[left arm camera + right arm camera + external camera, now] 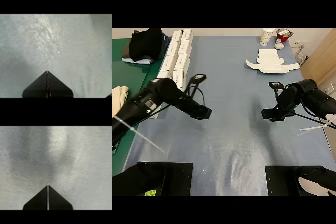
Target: Fold the box.
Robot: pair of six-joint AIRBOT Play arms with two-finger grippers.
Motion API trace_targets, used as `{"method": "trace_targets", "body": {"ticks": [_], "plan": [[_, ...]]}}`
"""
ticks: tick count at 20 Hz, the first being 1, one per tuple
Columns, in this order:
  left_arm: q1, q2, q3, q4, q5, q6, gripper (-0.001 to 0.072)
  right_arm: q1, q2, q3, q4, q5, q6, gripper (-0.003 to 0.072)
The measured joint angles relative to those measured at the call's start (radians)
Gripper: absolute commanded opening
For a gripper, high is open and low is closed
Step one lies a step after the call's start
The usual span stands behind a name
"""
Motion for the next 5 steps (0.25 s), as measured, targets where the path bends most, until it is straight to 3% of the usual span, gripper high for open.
{"method": "trace_targets", "body": {"ticks": [5], "plan": [[-0.046,-0.103,0.000,0.004,0.022,-0.022,0.0014,0.000,0.000,0.000,0.000,0.000,0.000,0.0017]]}}
